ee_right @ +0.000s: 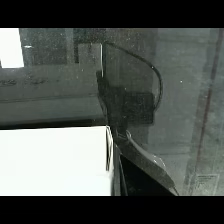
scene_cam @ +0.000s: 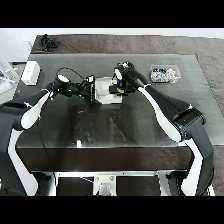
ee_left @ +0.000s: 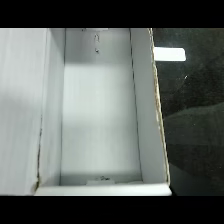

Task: Fold the box and place the chain.

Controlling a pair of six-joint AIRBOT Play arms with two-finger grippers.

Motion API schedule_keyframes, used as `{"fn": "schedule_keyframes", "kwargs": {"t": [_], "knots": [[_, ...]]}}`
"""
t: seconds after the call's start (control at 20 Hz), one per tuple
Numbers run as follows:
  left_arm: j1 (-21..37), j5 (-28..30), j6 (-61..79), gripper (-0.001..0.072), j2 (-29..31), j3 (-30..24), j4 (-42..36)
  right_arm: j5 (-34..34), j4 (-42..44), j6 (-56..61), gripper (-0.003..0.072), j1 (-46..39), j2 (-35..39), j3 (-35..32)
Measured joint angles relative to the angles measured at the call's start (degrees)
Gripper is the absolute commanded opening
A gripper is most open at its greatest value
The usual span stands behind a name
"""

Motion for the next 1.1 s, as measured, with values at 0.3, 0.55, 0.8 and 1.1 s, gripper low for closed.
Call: {"fn": "schedule_keyframes", "kwargs": {"t": [0.3, 0.55, 0.8, 1.1], "knots": [[0.0, 0.0, 0.0, 0.053, 0.0, 0.0, 0.1, 0.9, 0.3, 0.0, 0.0389, -0.1, 0.6, 0.0], [0.0, 0.0, 0.0, 0.0529, 0.0, 0.0, 0.1, 1.1, 0.9, 0.1, 0.0389, 0.0, 1.4, 0.0], [0.0, 0.0, 0.0, 0.0529, 0.0, 0.0, 0.1, 1.3, 1.3, 0.0, 0.0389, 0.0, 1.9, 0.0], [0.0, 0.0, 0.0, 0.053, 0.0, 0.0, 0.1, 1.3, 2.8, -1.3, 0.0389, 0.1, 4.5, 0.0]]}}
